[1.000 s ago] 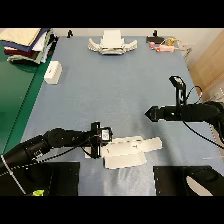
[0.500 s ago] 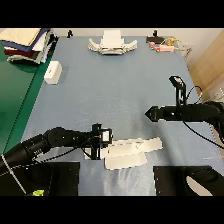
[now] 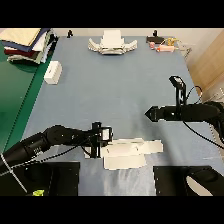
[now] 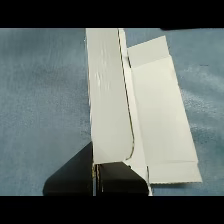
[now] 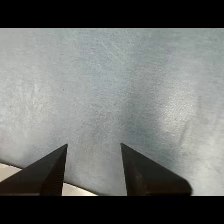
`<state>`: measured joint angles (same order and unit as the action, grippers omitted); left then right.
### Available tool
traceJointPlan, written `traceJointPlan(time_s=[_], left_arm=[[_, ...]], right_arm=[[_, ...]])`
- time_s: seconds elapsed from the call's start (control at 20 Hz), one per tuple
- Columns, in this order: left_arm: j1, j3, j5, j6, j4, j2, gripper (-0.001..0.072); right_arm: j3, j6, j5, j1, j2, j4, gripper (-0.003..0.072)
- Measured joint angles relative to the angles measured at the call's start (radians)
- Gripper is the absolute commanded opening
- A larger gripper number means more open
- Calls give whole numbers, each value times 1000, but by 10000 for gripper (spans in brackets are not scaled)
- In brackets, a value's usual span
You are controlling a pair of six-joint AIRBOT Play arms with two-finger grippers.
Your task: Fold the box.
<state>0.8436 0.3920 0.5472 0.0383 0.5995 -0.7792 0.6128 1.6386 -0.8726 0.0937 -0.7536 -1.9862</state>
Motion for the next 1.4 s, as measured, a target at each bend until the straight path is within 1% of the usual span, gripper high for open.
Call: traceJointPlan(time_s=[0.25, 0.5, 0.7, 0.9, 0.95, 1.05, 1.1, 1.15, 1.4], left_arm=[[-32, 1, 16, -37, -10, -26, 13], [-39, 1, 43, -84, -45, -50, 14], [-39, 2, 97, -97, -55, -55, 14], [-42, 2, 126, -99, -55, -56, 14], [-42, 2, 130, -100, -55, -56, 14], [-42, 2, 135, -100, -55, -56, 15], [-42, 2, 137, -100, -55, -56, 14], [-42, 2, 138, -100, -55, -56, 14], [-39, 2, 143, -94, -54, -56, 14]], right_arm=[[0, 0, 0, 0, 0, 0, 527], [0, 0, 0, 0, 0, 0, 527], [0, 0, 0, 0, 0, 0, 527], [0, 0, -2, 0, 0, 0, 520], [0, 0, -3, 0, 0, 0, 458], [0, 0, -16, 0, 0, -1, 123], [0, 0, -33, 0, 0, -3, 22], [0, 0, -58, 0, 0, -3, 3], [0, 0, -246, 0, 15, 29, 1]])
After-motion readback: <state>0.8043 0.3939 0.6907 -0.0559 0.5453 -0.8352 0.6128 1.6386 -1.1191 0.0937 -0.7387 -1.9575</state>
